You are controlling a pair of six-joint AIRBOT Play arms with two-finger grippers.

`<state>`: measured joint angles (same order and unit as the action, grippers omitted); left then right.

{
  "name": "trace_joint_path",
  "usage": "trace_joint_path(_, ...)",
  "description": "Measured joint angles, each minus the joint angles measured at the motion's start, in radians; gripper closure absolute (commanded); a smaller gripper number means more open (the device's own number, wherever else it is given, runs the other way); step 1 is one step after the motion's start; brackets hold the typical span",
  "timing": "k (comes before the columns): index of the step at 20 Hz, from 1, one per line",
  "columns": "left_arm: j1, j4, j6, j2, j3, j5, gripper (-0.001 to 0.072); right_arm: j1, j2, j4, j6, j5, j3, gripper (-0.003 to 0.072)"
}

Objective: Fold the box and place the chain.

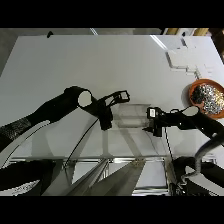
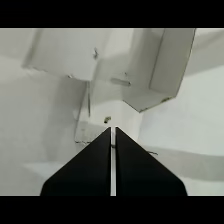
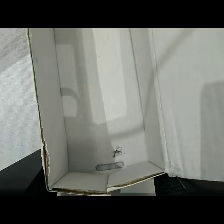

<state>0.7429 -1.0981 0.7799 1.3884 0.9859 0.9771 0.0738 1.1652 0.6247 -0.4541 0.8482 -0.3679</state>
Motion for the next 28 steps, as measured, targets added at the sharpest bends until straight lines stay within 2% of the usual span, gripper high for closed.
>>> trace_joint_path(1, 0.000, -0.004, -0.010, 0.002, -0.009, 0.000, 0.0672, 0.000, 0.000, 0.000, 0.000, 0.000, 0.000, 0.0330)
trace_joint_path(3, 0.000, -0.009, -0.025, 0.003, -0.018, 0.000, 0.0617, 0.000, 0.000, 0.000, 0.000, 0.000, 0.000, 0.0330)
trace_joint_path(5, -0.001, -0.026, -0.037, 0.003, -0.023, 0.023, 0.0606, 0.000, 0.000, 0.000, 0.000, 0.000, 0.000, 0.0330)
trace_joint_path(6, -0.001, -0.043, -0.037, 0.003, -0.024, 0.048, 0.0540, 0.000, 0.000, 0.000, 0.000, 0.000, 0.000, 0.0330)
trace_joint_path(7, -0.002, -0.063, -0.040, 0.004, -0.027, 0.092, 0.0536, 0.000, 0.000, 0.000, 0.000, 0.000, 0.000, 0.0330)
trace_joint_path(10, -0.002, -0.090, -0.077, 0.004, -0.028, 0.119, 0.0524, 0.000, 0.000, 0.000, 0.000, 0.000, 0.000, 0.0330)
trace_joint_path(12, -0.002, -0.084, -0.143, 0.005, -0.028, 0.108, 0.0414, 0.000, 0.000, 0.000, 0.000, 0.000, 0.000, 0.0330)
trace_joint_path(15, -0.002, -0.061, -0.234, 0.006, -0.029, 0.064, 0.0412, 0.000, 0.000, 0.000, 0.000, 0.000, 0.000, 0.0330)
trace_joint_path(17, -0.002, -0.048, -0.268, 0.009, -0.029, 0.034, 0.0359, 0.000, 0.000, 0.000, 0.000, 0.000, 0.000, 0.0330)
trace_joint_path(22, 0.000, -0.025, -0.307, 0.039, -0.029, -0.003, 0.0357, 0.000, 0.000, 0.000, 0.000, 0.000, 0.000, 0.0330)
trace_joint_path(24, 0.004, -0.002, -0.342, 0.047, -0.029, -0.018, 0.0303, 0.000, 0.000, 0.000, 0.000, 0.000, 0.000, 0.0330)
trace_joint_path(28, 0.006, 0.045, -0.444, 0.055, -0.029, -0.054, 0.0299, 0.000, 0.000, 0.000, 0.000, 0.000, 0.000, 0.0330)
